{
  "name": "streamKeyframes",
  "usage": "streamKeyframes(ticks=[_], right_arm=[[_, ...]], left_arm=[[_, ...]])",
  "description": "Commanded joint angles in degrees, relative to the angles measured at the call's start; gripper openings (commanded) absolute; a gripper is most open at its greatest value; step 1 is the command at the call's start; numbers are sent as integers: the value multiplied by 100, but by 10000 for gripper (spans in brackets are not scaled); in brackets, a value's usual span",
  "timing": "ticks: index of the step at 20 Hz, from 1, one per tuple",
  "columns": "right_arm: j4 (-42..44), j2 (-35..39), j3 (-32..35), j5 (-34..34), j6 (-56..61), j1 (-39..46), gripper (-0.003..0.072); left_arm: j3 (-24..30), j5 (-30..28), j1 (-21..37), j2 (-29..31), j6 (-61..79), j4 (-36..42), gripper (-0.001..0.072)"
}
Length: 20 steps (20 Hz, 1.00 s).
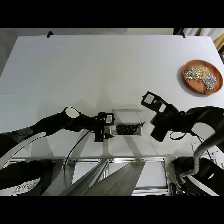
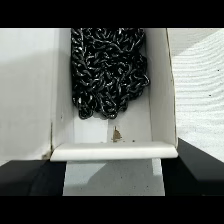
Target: Fold the box and place the chain.
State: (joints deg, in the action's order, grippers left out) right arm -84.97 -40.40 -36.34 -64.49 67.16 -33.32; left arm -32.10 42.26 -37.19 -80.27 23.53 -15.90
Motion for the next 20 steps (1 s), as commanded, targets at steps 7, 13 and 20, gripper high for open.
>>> streamKeyframes(ticks=[7,13,20], right_arm=[[1419,105,1224,1016,-3130,1733,12],[2900,-1115,1377,1049,-5995,1993,288],[3469,-1449,1377,1193,-7090,1991,342]], left_arm=[[2,0,-2,4,2,0,31],[2,0,-4,4,2,0,31],[2,0,-2,4,2,0,31]])
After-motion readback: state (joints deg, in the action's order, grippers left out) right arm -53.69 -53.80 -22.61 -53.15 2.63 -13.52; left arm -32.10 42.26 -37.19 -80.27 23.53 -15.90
